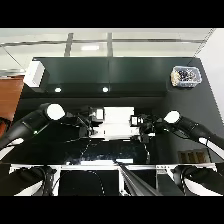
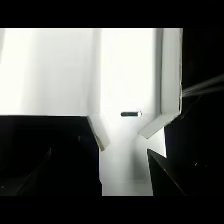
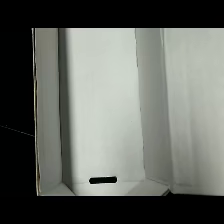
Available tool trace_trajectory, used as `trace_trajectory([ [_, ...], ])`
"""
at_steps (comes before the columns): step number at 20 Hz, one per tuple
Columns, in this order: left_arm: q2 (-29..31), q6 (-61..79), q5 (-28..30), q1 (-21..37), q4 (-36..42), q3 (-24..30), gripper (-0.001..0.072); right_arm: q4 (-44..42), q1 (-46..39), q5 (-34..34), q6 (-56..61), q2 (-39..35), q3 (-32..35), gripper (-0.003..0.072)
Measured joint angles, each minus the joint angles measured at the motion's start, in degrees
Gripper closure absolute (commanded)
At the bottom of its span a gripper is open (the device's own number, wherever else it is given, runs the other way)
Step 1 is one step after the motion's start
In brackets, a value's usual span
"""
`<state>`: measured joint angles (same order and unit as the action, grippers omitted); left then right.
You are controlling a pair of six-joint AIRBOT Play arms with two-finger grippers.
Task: Fold the box and place the chain.
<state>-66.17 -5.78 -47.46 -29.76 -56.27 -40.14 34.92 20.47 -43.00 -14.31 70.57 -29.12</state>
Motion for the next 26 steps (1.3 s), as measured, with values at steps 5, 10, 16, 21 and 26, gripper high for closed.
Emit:
trace_trajectory([
  [5, -3.69, 2.86, -1.16, -0.92, 2.25, -0.11, 0.0024, 0.00, 0.00, 0.00, 0.00, 0.00, 0.00, 0.0276],
  [10, -4.48, 3.69, -1.95, -1.20, 9.77, -0.13, 0.0316, 0.02, 0.00, -0.04, 0.00, 0.00, 0.00, 0.0276],
  [16, -4.61, 3.54, -2.12, -1.20, 9.92, -0.13, 0.0297, 0.11, 0.00, -0.04, -0.07, 0.00, -0.02, 0.0276],
  [21, -4.61, 2.51, -3.39, -1.20, 8.33, -0.13, 0.0312, -0.02, 0.00, 0.02, 0.02, 0.00, 0.00, 0.0277],
  [26, -4.83, 1.38, -3.89, -1.22, 8.79, -0.13, 0.0441, -0.02, 0.00, 0.02, 0.02, 0.00, 0.00, 0.0277],
])
